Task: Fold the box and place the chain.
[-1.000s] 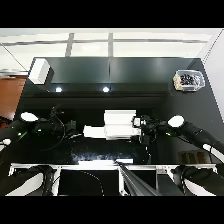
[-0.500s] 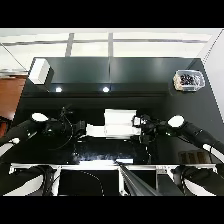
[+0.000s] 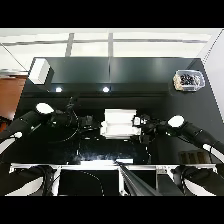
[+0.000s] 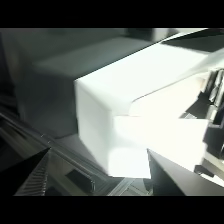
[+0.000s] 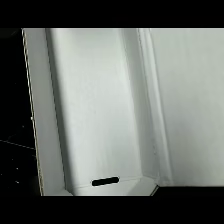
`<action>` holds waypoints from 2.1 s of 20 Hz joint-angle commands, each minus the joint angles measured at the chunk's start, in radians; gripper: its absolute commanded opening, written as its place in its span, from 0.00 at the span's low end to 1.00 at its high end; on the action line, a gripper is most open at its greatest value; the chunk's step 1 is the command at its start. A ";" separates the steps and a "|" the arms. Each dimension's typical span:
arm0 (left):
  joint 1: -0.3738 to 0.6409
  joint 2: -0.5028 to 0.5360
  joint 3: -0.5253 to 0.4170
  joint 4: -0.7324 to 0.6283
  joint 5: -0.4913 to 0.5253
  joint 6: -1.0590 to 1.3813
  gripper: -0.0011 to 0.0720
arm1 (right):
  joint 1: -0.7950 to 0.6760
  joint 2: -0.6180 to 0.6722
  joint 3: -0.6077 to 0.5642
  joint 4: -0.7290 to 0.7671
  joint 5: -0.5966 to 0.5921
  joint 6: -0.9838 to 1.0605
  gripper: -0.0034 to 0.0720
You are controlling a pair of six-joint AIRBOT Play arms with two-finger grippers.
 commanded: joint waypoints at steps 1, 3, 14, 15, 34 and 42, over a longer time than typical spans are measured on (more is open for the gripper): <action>-0.021 0.000 0.050 0.024 -0.036 -0.003 0.96 | 0.001 -0.001 0.000 0.000 0.000 0.000 0.53; -0.048 0.000 0.050 0.031 -0.026 -0.014 0.96 | 0.001 -0.001 0.000 0.000 0.000 0.000 0.53; -0.316 0.000 0.058 0.217 0.310 -0.335 0.94 | 0.001 -0.001 0.000 0.001 -0.004 0.004 0.53; -0.331 0.000 0.062 0.242 0.327 -0.367 0.94 | 0.001 -0.001 0.000 0.001 -0.004 0.004 0.53; -0.433 -0.001 0.194 0.631 0.248 -0.814 0.81 | 0.001 -0.001 0.000 0.001 -0.004 0.004 0.53; -0.525 -0.004 0.248 0.785 0.221 -0.948 0.81 | 0.001 -0.001 0.000 0.001 -0.004 0.004 0.53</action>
